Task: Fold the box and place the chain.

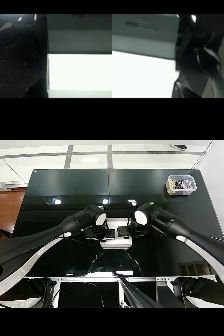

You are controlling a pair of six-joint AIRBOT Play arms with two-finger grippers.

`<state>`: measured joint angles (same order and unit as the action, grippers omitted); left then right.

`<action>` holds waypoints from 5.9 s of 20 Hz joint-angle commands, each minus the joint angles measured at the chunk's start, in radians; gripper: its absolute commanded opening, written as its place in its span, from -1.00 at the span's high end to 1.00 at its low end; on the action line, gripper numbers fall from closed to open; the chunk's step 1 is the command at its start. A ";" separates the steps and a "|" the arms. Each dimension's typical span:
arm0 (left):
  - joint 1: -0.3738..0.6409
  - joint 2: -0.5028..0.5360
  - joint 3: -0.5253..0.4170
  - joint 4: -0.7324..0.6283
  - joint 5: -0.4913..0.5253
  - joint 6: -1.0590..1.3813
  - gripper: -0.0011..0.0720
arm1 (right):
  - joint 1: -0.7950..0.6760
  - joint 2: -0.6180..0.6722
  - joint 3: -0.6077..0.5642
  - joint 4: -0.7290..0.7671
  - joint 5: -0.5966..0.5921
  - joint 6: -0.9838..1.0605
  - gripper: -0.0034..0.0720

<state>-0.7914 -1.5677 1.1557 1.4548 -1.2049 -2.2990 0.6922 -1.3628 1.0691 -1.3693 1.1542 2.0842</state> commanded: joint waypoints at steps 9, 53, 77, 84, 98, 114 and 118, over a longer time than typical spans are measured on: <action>0.000 0.000 0.001 0.000 0.000 0.000 0.90 | -0.335 0.267 0.023 -0.664 -0.036 -0.049 -0.11; 0.000 0.000 0.001 0.001 -0.008 0.021 0.90 | -0.915 -0.635 0.874 0.164 -0.053 0.123 -0.50; 0.000 0.000 0.001 0.002 -0.008 0.021 0.90 | -0.923 -0.568 0.890 0.179 0.030 -0.270 0.88; 0.000 0.000 0.001 0.002 -0.008 0.021 0.90 | -0.914 -0.212 0.890 0.000 0.112 -0.415 0.88; 0.000 0.000 0.001 0.003 -0.007 0.021 0.90 | -0.708 0.322 0.829 0.079 0.299 -0.482 0.88; 0.000 0.000 0.001 0.003 -0.008 0.022 0.90 | -0.452 0.352 0.828 0.352 0.583 -0.523 0.88; 0.000 0.000 0.001 0.003 -0.008 0.022 0.90 | -0.430 0.351 0.828 0.395 0.499 -0.536 0.88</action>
<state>-0.7914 -1.5677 1.1557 1.4570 -1.2125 -2.2776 0.2417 -1.0115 1.8973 -1.0149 1.7020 1.5585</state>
